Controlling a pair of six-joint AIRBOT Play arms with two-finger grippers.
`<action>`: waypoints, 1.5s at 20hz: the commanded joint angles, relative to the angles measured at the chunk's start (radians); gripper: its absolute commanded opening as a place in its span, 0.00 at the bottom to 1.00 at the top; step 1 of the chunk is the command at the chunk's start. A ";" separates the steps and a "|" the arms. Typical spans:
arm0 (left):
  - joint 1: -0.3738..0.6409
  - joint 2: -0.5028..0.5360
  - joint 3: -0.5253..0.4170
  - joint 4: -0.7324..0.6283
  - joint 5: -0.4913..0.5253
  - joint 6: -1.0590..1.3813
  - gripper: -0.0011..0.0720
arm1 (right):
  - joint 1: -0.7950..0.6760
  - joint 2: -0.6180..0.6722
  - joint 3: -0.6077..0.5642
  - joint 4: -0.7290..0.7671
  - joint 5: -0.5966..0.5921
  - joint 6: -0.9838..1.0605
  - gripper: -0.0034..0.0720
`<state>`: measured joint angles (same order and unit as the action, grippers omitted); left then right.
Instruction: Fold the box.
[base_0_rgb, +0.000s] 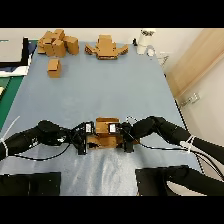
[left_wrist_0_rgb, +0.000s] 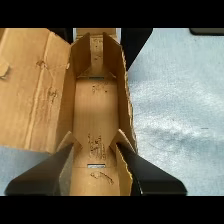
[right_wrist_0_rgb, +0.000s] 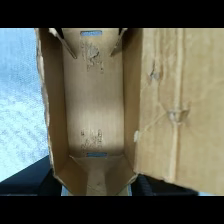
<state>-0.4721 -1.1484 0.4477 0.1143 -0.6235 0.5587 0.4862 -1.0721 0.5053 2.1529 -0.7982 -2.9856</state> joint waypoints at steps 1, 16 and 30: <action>-0.002 0.000 0.000 -0.002 -0.013 0.000 0.60 | 0.000 -0.001 0.000 0.001 0.000 0.000 0.77; 0.006 0.092 0.000 0.362 0.014 -0.402 0.03 | 0.000 -0.001 0.000 0.001 0.000 0.000 0.77; 0.286 0.391 0.000 0.959 -0.292 -2.058 0.03 | 0.000 -0.001 0.000 0.001 0.000 0.000 0.77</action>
